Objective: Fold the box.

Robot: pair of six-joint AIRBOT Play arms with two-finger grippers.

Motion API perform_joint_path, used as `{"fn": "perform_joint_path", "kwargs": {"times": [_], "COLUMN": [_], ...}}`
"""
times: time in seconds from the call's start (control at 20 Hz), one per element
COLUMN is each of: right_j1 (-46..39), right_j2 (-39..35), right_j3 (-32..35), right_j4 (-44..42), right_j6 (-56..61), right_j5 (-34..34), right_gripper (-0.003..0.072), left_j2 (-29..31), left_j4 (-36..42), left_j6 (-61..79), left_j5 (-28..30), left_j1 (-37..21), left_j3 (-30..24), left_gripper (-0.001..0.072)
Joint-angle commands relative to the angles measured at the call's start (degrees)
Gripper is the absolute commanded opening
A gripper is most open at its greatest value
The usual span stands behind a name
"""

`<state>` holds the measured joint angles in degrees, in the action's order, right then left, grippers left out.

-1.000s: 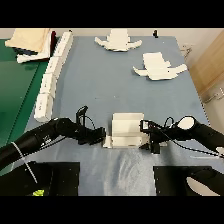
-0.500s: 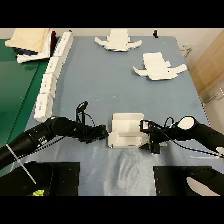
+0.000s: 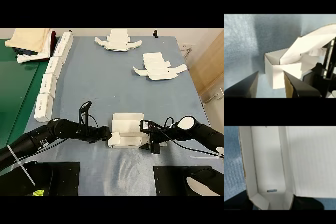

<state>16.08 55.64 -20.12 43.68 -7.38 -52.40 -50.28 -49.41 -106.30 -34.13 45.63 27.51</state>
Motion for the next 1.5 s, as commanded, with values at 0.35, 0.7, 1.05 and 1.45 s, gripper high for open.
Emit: {"fn": "perform_joint_path", "kwargs": {"times": [0.35,0.7,1.05,1.45], "right_j1": [0.0,0.0,0.0,0.0], "right_j2": [0.0,0.0,0.0,0.0], "right_j3": [0.0,0.0,0.0,0.0], "right_j4": [0.0,0.0,0.0,0.0], "right_j6": [0.0,0.0,0.0,0.0], "right_j5": [0.0,0.0,0.0,0.0], "right_gripper": [0.053,0.053,0.053,0.053], "left_j2": [-7.2,-15.5,-17.1,-19.9], "left_j4": [-22.1,-34.7,-34.7,-34.4], "left_j6": [-24.4,-34.4,-38.4,-41.6], "left_j5": [-7.4,-18.2,-17.9,-16.0], "left_j1": [9.9,15.5,18.4,20.5], "left_j3": [9.6,20.8,23.3,23.8], "left_gripper": [0.046,0.0405,0.0405,0.0405]}}
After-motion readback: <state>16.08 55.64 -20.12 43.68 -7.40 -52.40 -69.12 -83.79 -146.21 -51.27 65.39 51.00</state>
